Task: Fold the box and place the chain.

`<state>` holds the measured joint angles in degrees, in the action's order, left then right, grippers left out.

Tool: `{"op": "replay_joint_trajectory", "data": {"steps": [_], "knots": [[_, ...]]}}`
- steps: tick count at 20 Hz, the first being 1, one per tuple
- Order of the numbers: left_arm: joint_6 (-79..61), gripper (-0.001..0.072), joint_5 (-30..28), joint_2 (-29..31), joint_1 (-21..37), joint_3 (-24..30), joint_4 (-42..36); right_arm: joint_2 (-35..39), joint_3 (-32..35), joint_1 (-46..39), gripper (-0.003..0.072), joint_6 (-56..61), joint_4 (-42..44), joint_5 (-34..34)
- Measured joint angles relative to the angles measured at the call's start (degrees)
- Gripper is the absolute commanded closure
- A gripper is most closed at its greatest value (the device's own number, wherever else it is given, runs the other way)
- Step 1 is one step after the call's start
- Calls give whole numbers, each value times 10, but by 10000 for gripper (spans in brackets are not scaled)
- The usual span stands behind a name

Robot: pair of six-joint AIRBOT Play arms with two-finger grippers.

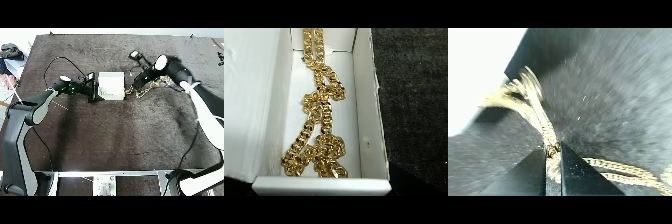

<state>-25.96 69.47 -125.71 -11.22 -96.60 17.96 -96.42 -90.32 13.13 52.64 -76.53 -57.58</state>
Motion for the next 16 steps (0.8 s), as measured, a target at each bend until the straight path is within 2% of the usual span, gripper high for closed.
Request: {"op": "replay_joint_trajectory", "data": {"steps": [4, 8, 12, 16], "knots": [[0, 182, 0, 0, 0, 0, 0, 73, 0, 9, 675, 0, 25, 7], [0, 182, 0, 0, 0, 0, 0, 116, 0, 41, 675, 0, 39, 50], [0, 182, 0, 0, 0, 0, 0, 126, 0, 84, 675, -1, 45, 91], [0, 182, 0, 0, 0, 0, 0, 101, 0, 106, 675, -3, 52, 111]]}}
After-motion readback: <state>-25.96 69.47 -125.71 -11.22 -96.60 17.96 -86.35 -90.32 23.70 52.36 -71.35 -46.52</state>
